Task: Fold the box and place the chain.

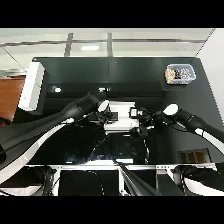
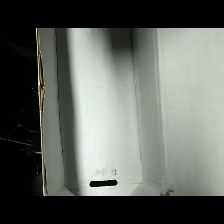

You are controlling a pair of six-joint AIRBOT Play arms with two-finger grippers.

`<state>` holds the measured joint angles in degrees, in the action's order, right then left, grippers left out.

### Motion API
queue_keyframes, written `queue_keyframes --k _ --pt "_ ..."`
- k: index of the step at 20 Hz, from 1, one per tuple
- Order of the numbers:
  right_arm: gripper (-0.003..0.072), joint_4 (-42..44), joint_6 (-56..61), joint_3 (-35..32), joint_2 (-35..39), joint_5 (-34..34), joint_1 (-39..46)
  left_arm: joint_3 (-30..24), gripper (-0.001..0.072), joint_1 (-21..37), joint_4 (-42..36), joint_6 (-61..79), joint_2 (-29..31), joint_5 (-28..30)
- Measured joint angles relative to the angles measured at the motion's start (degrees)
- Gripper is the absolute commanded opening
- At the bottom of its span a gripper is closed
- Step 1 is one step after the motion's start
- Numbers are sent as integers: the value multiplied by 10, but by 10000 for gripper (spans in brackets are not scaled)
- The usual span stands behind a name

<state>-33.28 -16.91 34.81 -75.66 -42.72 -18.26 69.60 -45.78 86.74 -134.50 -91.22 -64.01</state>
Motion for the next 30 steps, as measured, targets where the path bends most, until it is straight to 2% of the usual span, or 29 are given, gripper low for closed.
queue_keyframes --k 9,10,11,14,16,28,29,30 --pt "244 0 0 0 0 0 0 5 271 -5 11 -5 -11 -16" --pt "243 0 0 0 0 0 0 5 249 -6 12 -6 -13 -16" --pt "243 0 0 0 0 0 0 5 150 -7 12 -7 -14 -16" --pt "244 0 0 0 0 1 0 7 132 -9 13 -9 -17 -15" --pt "244 0 0 0 0 1 0 12 28 -9 14 -9 -17 -16" --pt "243 2 0 0 0 4 0 21 28 -9 13 -7 -18 -12" --pt "258 3 0 0 0 4 0 21 28 -10 12 -7 -19 -11" --pt "503 3 0 0 0 4 0 21 28 -9 12 -7 -19 -11"
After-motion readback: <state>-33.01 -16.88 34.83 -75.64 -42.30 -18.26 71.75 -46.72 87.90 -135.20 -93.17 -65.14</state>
